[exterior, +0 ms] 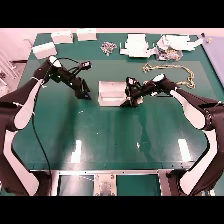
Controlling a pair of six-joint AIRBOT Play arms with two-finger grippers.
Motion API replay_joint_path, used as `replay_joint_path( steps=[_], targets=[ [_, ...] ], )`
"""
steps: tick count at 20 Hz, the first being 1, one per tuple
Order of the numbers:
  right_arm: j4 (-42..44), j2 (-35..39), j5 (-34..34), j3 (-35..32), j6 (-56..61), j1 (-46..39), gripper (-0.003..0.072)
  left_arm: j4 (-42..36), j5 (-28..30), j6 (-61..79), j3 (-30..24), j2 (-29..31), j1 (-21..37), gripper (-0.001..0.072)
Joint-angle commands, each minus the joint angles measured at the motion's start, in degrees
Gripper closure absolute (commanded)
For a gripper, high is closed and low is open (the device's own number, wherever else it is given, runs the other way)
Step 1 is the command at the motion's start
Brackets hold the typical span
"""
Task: Fold the box and place the chain.
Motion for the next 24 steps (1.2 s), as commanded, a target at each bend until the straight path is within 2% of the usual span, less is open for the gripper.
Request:
replay_joint_path(
  steps=[1,3,6,9,24],
  targets=[
    [0.02,-0.02,0.02,0.00,0.00,-0.02,0.0179,-5.18,3.04,13.14,-3.45,-0.11,0.22,-0.0011],
    [0.02,-0.02,0.02,0.00,0.00,-0.02,0.0179,-7.85,4.46,14.97,-5.68,-0.13,0.24,-0.0011],
    [0.02,-0.02,0.02,0.00,0.00,-0.02,0.0179,-13.03,2.80,19.02,-7.28,-0.17,0.22,-0.0011],
    [0.02,-0.02,0.02,0.00,0.00,-0.02,0.0179,-17.00,5.18,25.86,-10.10,-0.22,0.22,-0.0011],
    [0.02,-0.02,0.02,0.00,0.00,-0.02,0.0180,-19.98,9.68,31.36,-11.80,-2.08,-1.14,-0.0011]
  ],
)
